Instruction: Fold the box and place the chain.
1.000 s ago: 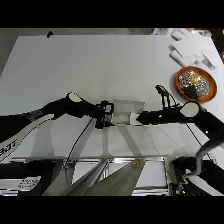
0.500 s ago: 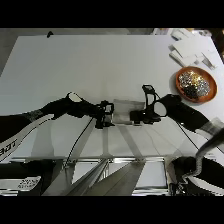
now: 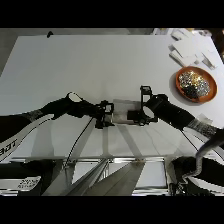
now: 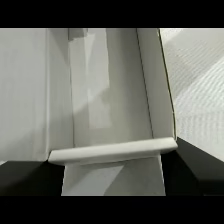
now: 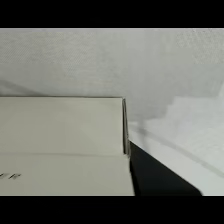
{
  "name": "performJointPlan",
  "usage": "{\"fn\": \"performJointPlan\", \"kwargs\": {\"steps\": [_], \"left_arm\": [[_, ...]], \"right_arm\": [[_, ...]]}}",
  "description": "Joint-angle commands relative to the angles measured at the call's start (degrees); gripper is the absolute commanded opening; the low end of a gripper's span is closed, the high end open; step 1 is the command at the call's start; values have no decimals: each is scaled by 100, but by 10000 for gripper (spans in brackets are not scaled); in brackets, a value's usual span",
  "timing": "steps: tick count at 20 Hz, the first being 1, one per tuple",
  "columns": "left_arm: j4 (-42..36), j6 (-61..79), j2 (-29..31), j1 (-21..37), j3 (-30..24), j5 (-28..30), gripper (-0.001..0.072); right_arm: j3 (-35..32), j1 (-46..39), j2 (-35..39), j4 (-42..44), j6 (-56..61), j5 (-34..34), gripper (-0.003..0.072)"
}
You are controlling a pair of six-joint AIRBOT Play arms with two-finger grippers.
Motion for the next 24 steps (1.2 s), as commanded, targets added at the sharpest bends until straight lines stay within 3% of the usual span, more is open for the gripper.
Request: {"fn": "performJointPlan", "kwargs": {"steps": [1,2,6,7,8,9,12,13,16,21,22,24], "left_arm": [[-2,7,0,-2,2,-4,195],[-2,7,0,-2,2,0,195],[0,4,0,-2,2,0,195],[-2,4,0,-2,4,-2,195],[-2,7,-2,-2,4,-4,195],[-2,7,0,-2,2,-2,195],[-2,7,0,-2,4,-4,195],[-2,4,0,-2,4,0,195],[0,7,0,-2,4,-17,195],[-2,7,0,-2,4,-20,195],[-2,7,0,-2,4,-20,195],[-2,7,0,-2,4,-20,195]], "right_arm": [[13,20,-81,-31,120,74,103],[13,20,-81,-31,120,153,24],[13,20,-81,-33,79,221,19],[13,20,-81,-37,63,192,70],[13,20,-81,-61,63,168,202],[13,20,-81,-76,63,153,278],[13,20,-79,-90,37,146,277],[13,20,-79,-92,22,146,261],[13,20,-81,-96,22,96,17],[13,20,-61,-94,-81,83,21],[13,20,-13,-96,-81,81,49],[13,20,238,-120,-284,87,227]]}}
